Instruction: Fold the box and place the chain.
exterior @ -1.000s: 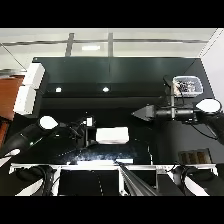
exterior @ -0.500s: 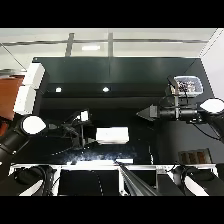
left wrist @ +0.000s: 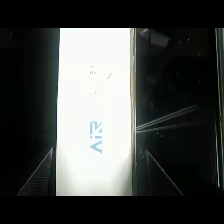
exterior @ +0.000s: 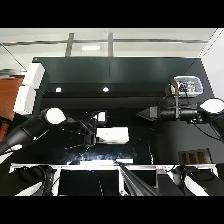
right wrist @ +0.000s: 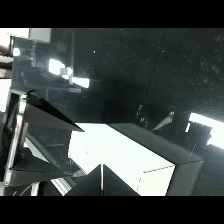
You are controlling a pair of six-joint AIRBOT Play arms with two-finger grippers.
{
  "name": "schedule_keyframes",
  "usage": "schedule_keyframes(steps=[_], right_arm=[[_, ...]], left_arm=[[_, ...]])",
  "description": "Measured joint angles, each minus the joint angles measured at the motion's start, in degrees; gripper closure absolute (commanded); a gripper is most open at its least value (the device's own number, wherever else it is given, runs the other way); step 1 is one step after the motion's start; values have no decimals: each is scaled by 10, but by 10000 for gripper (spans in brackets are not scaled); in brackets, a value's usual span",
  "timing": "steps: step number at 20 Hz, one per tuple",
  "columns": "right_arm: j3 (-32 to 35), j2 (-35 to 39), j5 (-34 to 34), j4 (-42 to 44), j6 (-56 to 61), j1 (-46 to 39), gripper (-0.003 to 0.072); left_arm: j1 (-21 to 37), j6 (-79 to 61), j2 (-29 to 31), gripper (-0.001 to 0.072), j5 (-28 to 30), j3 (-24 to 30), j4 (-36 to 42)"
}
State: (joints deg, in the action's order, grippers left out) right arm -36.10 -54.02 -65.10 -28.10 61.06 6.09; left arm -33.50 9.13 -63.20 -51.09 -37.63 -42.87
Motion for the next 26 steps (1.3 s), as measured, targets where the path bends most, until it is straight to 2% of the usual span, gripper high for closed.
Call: schedule_keyframes(steps=[6,13,26], right_arm=[[0,0,5,-1,0,0,668],[0,0,9,-1,0,0,668],[0,0,9,-1,0,0,667]], left_arm=[[-12,-19,-21,3,25,-4,47],[-40,-23,-43,4,66,-4,58],[-44,-23,-66,4,70,-4,59]])
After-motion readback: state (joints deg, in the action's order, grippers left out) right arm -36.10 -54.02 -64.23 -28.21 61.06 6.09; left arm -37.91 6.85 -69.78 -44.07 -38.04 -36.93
